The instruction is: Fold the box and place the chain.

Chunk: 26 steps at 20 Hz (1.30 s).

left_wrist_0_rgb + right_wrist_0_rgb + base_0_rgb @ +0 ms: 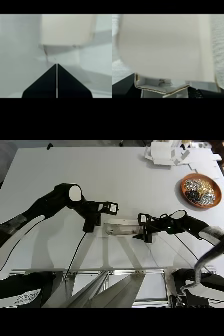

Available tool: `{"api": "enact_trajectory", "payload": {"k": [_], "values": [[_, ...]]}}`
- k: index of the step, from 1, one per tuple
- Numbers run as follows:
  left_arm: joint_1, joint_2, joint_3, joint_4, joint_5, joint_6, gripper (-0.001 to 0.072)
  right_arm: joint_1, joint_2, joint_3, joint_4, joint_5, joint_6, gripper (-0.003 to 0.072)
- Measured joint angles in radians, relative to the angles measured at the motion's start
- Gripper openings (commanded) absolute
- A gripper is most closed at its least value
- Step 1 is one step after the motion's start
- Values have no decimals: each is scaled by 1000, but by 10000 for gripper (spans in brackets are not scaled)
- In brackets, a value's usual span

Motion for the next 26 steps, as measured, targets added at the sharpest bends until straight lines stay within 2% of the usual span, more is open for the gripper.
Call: {"api": "enact_trajectory", "payload": {"k": [3,6,11,15,17,22,26], "values": [[-35,60,0,-13,-71,-77,1,0,0,0,0,0,0,402],[-94,70,0,-129,-35,-86,1,0,0,0,0,0,0,402],[-144,2,0,-256,217,-57,1,0,0,0,0,0,0,402],[-133,-38,0,-290,455,-100,5,0,0,0,0,0,0,402],[-116,-62,0,-307,535,-113,5,0,0,0,0,0,0,402],[-94,-137,0,-327,577,-128,5,0,0,0,0,0,0,402],[-82,-116,0,-314,555,-132,4,0,0,0,0,0,0,402]]}}
